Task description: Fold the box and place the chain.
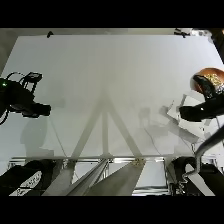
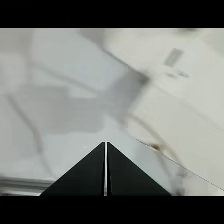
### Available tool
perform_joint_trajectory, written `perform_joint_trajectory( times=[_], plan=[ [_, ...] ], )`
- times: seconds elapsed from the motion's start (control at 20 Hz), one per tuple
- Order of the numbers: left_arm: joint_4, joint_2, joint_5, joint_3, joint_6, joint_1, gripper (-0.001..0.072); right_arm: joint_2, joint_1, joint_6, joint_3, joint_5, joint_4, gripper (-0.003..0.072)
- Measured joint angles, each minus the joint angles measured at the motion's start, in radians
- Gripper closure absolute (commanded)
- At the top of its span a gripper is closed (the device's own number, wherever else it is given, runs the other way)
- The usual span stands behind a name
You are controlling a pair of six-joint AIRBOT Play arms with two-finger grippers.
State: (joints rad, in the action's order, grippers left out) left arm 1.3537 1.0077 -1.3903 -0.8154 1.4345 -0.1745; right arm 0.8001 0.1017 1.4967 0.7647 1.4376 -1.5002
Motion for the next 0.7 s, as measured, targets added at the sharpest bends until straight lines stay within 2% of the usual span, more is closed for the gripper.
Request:
perform_joint_trajectory(
  times=[0.1,0.25,0.3,0.35,0.4,0.55,0.7],
  plan=[
    [0.000,0.000,0.000,0.000,0.000,0.000,0.0700,-0.056,0.000,0.030,0.006,0.042,-0.140,0.0674],
    [0.000,0.000,0.000,0.000,0.000,0.000,0.0700,-0.098,0.000,0.058,0.010,0.073,-0.264,0.0672],
    [0.000,0.000,0.000,0.000,0.000,0.000,0.0700,-0.104,0.000,0.068,0.010,0.074,-0.295,0.0587],
    [0.000,0.000,0.000,0.000,0.000,0.000,0.0700,-0.109,0.000,0.076,0.011,0.071,-0.329,0.0346],
    [0.000,0.000,0.000,0.000,0.000,0.000,0.0700,-0.111,0.002,0.079,0.011,0.060,-0.362,0.0187],
    [0.000,0.000,0.000,0.000,0.000,0.000,0.0700,-0.097,0.063,0.087,0.011,0.024,-0.430,0.0171],
    [0.000,0.000,0.000,0.000,0.000,0.000,0.0700,-0.041,0.232,0.059,0.011,0.000,-0.454,0.0158]
  ],
)
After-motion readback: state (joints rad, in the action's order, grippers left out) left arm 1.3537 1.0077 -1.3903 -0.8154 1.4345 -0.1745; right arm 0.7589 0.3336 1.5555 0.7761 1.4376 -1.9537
